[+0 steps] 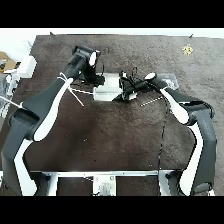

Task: Fold the box and place the chain.

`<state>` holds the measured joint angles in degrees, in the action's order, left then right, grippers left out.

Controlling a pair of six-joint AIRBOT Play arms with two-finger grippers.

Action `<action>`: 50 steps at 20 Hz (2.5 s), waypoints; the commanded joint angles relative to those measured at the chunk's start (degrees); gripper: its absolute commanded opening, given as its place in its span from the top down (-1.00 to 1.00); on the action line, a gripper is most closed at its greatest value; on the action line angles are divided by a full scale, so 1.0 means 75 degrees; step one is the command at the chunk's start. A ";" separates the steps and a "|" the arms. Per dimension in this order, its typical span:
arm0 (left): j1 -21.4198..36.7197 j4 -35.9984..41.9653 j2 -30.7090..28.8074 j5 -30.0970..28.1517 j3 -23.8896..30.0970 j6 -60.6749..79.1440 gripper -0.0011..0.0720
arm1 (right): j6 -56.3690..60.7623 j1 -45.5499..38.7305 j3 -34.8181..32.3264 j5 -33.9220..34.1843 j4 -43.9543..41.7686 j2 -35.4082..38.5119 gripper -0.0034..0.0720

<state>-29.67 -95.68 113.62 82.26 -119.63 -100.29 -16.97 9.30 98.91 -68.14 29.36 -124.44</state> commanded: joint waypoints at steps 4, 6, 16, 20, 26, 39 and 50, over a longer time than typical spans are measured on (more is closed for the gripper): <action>0.0166 0.0329 -0.0924 -0.0854 -0.0023 0.2984 -0.11 | 0.0006 0.0006 0.0000 0.0000 -0.0003 0.0003 -0.30; 0.0542 0.1416 -0.1087 -0.0839 -0.0026 0.4194 -0.11 | 0.0006 0.0006 0.0000 -0.0003 -0.0003 0.0003 -0.30; 0.3206 0.7831 -0.1090 -0.0935 0.1993 1.2217 -0.11 | 0.0006 0.0006 0.0000 0.0000 -0.0006 0.0003 -0.30; 0.3687 0.8699 -0.0935 -0.1215 0.3124 1.4105 -0.12 | 0.0006 0.0006 0.0000 0.0000 -0.0003 0.0003 -0.30; 0.3873 0.9844 0.0356 -0.0615 0.3200 1.5227 -0.60 | 0.0009 0.0006 0.0000 -0.0003 -0.0003 0.0003 -0.30; 0.3611 0.9623 0.1265 -0.0475 0.3197 1.6655 -0.98 | 0.0006 0.0006 0.0000 -0.0003 -0.0006 0.0003 -0.30; 0.3238 0.9841 0.1291 -0.0723 0.3197 1.6783 -0.98 | 0.0006 0.0006 0.0000 0.0000 -0.0003 0.0003 -0.30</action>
<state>-4.56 -21.96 123.24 77.30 -95.68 25.47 -16.95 9.30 98.91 -68.14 29.36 -124.44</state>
